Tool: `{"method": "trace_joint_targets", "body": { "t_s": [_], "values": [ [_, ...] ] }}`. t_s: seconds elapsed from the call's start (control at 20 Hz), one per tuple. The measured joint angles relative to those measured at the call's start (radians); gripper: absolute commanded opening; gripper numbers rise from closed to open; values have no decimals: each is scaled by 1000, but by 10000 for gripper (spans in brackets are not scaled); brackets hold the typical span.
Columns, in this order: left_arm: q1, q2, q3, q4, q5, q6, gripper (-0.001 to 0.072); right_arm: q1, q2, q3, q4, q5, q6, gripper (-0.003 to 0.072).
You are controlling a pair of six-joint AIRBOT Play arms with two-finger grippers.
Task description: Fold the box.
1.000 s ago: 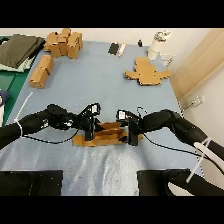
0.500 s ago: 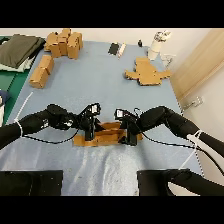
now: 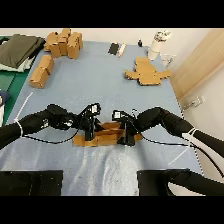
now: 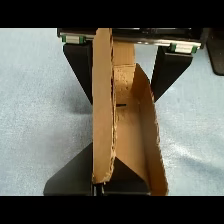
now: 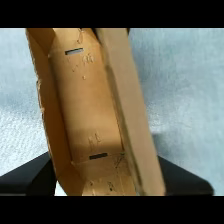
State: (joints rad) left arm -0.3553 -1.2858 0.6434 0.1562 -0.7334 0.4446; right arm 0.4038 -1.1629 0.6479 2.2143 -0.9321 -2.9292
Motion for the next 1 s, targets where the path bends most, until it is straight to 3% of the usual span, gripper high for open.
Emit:
{"method": "trace_joint_targets", "body": {
  "t_s": [0.8,0.9,1.0],
  "values": [
    [0,0,0,0,0,0,14,9,-22,-20,4,24,-68,683],
    [0,0,0,0,0,0,14,9,-22,-21,5,27,-71,618],
    [0,0,0,0,0,0,14,13,-22,-22,5,30,-71,618]
  ]
}}
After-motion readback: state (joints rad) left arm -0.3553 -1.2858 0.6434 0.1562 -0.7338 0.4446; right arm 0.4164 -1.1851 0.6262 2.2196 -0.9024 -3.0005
